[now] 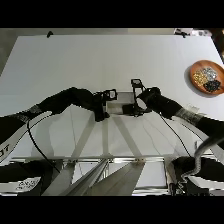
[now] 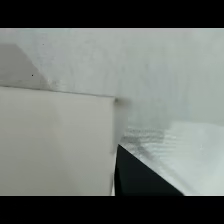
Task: Fold the box and place the chain.
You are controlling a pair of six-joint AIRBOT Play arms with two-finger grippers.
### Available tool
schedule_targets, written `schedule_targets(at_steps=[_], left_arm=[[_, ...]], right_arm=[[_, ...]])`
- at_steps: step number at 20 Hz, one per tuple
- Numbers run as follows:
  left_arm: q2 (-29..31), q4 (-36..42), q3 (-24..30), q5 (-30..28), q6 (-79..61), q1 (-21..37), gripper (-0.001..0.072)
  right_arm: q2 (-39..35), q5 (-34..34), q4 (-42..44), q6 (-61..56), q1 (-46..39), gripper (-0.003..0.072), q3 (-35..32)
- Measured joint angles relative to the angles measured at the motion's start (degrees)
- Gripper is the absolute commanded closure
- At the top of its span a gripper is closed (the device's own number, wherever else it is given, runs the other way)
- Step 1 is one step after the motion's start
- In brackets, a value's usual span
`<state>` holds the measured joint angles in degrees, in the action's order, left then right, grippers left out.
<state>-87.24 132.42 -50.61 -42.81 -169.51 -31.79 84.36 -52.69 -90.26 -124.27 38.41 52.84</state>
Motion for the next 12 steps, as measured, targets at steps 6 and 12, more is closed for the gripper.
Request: schedule_targets(at_steps=[6, 12], left_arm=[[0.00, 0.00, 0.02, -0.02, 0.00, 0.00, 0.0554], [0.00, 0.00, 0.00, -0.02, -0.02, 0.00, 0.0554]], right_arm=[[0.02, 1.03, -0.72, 3.96, 0.02, 0.0528, 0.00], [-0.02, 3.28, -1.05, 4.72, 0.02, 0.0530, -0.04]])
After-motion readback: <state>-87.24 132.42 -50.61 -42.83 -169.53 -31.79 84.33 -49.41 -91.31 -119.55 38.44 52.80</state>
